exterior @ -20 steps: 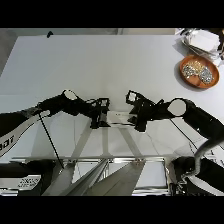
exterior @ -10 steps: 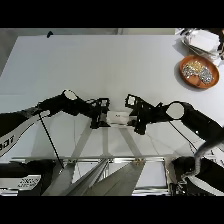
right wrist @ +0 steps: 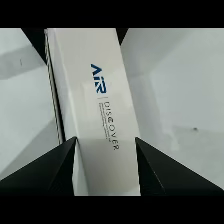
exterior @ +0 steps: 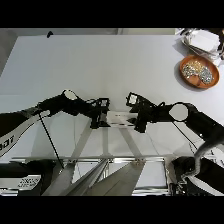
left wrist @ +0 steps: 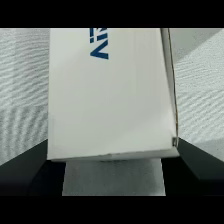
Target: Fold the box and place the chain.
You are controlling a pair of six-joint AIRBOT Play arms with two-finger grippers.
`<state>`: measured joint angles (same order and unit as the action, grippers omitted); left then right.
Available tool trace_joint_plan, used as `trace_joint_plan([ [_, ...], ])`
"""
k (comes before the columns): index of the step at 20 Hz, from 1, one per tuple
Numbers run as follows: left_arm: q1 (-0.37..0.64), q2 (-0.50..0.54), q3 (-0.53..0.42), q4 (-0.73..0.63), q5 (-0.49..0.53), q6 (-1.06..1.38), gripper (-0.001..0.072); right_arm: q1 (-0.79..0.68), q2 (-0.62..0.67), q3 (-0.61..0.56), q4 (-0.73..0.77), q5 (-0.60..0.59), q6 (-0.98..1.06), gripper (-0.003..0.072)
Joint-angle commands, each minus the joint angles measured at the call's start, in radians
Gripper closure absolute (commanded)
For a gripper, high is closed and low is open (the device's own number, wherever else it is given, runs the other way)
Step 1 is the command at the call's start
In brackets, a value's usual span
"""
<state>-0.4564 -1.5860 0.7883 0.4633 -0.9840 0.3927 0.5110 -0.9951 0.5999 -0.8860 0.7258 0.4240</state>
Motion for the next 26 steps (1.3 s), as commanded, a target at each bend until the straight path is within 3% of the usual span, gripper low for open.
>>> trace_joint_plan([
  [1, 0.0, 0.0, 0.001, 0.0, 0.0, 0.0, 0.0366, 0.001, 0.029, 0.0, 0.02, 0.011, -0.014, 0.0267],
  [7, 0.0, 0.0, 0.001, 0.0, 0.0, 0.0, 0.0366, 0.001, 0.029, 0.0, 0.08, 0.042, -0.019, 0.0286],
  [10, 0.0, 0.0, 0.001, 0.0, 0.0, 0.0, 0.0366, 0.0, 0.028, 0.0, 0.217, 0.041, -0.092, 0.0513],
  [11, 0.0, 0.0, 0.001, 0.0, 0.0, 0.0, 0.0366, 0.0, 0.024, -0.001, 0.295, 0.035, -0.128, 0.0533],
  [13, 0.0, 0.0, 0.001, 0.0, 0.0, 0.0, 0.0366, 0.0, 0.01, -0.011, 0.399, 0.007, -0.196, 0.0662],
  [26, 0.0, 0.0, 0.001, 0.0, 0.0, 0.0, 0.0366, 0.0, -0.065, -0.058, 0.424, -0.041, -0.205, 0.0663],
])
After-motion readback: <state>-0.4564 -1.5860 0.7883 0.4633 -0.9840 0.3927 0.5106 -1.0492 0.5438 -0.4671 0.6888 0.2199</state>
